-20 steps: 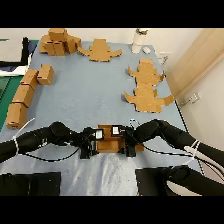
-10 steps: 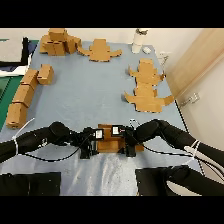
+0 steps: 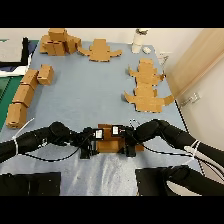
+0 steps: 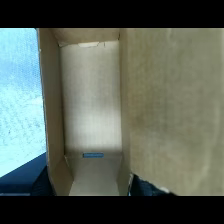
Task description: Fold the box.
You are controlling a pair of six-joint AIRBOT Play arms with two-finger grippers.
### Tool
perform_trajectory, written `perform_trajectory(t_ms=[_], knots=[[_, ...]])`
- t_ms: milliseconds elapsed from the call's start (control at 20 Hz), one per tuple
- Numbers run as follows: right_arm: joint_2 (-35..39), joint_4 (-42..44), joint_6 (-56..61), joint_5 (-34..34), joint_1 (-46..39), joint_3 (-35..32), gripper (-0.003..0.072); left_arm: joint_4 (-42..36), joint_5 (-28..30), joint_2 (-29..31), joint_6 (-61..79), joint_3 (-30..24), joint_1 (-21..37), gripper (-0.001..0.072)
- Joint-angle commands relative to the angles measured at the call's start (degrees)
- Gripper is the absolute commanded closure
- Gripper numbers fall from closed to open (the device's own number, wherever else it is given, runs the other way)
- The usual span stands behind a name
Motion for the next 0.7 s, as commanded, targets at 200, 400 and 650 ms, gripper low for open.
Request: perform_trajectory(t_ms=[200,400,650], knots=[[0.11,0.28,0.04,-0.02,0.04,0.35,-0.0033,0.02,-0.02,0.0,0.02,0.04,0.02,0.026],[0.37,-2.73,6.29,-3.74,-0.04,0.72,-0.0033,0.02,-0.02,0.0,0.02,0.04,0.02,0.026],[4.24,-12.2,17.97,-8.55,-0.04,1.6,-0.0033,0.02,-0.02,0.0,0.04,0.04,0.02,0.026]])
